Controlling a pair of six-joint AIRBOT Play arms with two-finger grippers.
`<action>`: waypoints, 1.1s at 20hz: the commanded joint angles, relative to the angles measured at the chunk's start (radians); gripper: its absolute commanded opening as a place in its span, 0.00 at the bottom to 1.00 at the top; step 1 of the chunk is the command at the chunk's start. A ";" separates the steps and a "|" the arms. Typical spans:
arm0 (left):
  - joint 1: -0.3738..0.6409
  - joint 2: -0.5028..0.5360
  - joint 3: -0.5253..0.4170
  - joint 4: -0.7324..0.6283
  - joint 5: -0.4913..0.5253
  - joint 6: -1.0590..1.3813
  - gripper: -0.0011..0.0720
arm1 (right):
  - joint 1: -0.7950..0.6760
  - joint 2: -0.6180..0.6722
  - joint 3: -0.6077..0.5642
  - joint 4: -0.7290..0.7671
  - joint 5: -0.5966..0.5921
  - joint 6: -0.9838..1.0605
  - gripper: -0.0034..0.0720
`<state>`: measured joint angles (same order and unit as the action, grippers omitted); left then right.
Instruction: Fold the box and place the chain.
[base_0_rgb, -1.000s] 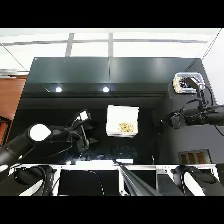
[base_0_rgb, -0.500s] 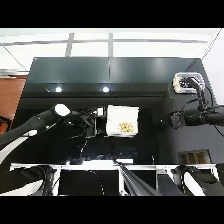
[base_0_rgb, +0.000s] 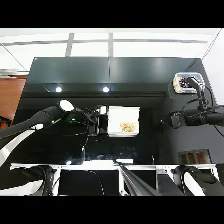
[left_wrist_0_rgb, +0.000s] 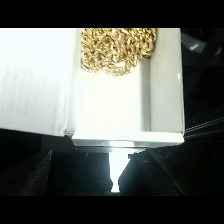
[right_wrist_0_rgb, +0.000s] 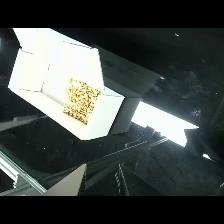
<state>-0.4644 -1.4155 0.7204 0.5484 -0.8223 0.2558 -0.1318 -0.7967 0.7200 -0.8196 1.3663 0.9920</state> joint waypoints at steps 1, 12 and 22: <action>-0.002 -0.004 0.002 0.033 -0.011 0.001 0.98 | 0.001 0.000 0.000 0.000 -0.001 0.000 0.38; -0.057 -0.004 0.002 0.039 0.037 -0.031 0.98 | 0.001 0.000 0.000 0.000 -0.006 0.000 0.38; -0.071 -0.005 0.004 -0.031 0.060 -0.024 0.98 | 0.001 0.000 0.000 0.000 -0.009 0.000 0.38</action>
<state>-0.5304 -1.4197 0.7235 0.5571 -0.7765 0.2260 -0.1318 -0.7967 0.7197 -0.8200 1.3579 0.9916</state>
